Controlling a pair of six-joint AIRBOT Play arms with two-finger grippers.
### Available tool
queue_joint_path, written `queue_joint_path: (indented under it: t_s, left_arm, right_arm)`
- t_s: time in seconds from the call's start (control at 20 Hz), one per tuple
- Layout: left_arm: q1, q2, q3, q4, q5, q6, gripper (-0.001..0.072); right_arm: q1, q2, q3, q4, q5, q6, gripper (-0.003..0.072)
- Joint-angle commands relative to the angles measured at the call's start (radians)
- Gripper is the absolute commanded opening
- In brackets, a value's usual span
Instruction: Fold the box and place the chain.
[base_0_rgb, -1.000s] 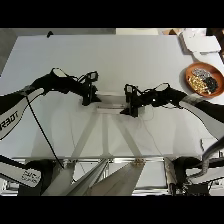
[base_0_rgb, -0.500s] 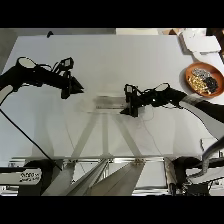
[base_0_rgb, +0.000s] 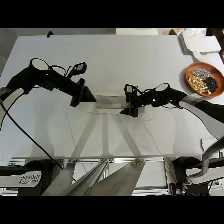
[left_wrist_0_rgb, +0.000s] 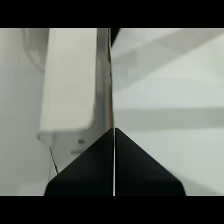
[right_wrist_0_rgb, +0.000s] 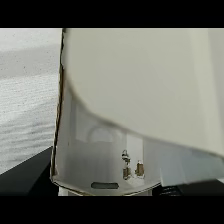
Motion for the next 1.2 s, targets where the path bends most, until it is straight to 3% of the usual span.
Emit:
queue_joint_path:
  t_s: [0.0, 0.15, 0.25, 0.5, 0.7, 0.9, 1.0, 1.15]
  left_arm:
    - [-0.022, -0.057, -0.002, -0.159, 0.145, -0.070, 0.0006]
    - [0.008, -0.116, -0.002, -0.288, 0.243, -0.158, 0.0006]
    - [0.017, -0.164, -0.002, -0.298, 0.292, -0.240, 0.0006]
    - [0.017, -0.239, -0.002, -0.300, 0.250, -0.305, 0.0006]
    - [0.034, -0.179, -0.001, -0.305, 0.192, -0.305, 0.0007]
    - [0.072, -0.089, -0.001, -0.274, 0.050, -0.305, 0.0007]
    - [0.079, -0.033, -0.001, -0.193, 0.005, -0.304, 0.0016]
    - [0.073, 0.045, -0.001, 0.061, 0.079, -0.246, 0.0016]
  right_arm:
    - [0.000, 0.001, 0.000, 0.000, 0.000, 0.000, 0.0406]
    - [0.000, 0.001, 0.000, 0.000, 0.000, 0.000, 0.0406]
    - [0.000, 0.001, 0.000, 0.000, 0.000, 0.000, 0.0406]
    - [0.000, 0.001, 0.000, 0.000, 0.000, 0.000, 0.0406]
    - [0.000, 0.001, 0.000, 0.000, 0.000, 0.000, 0.0406]
    - [0.000, 0.000, 0.000, 0.000, 0.000, 0.000, 0.0406]
    - [0.000, 0.001, 0.000, 0.000, 0.000, 0.000, 0.0406]
    - [0.000, 0.001, 0.000, 0.000, 0.000, 0.000, 0.0406]
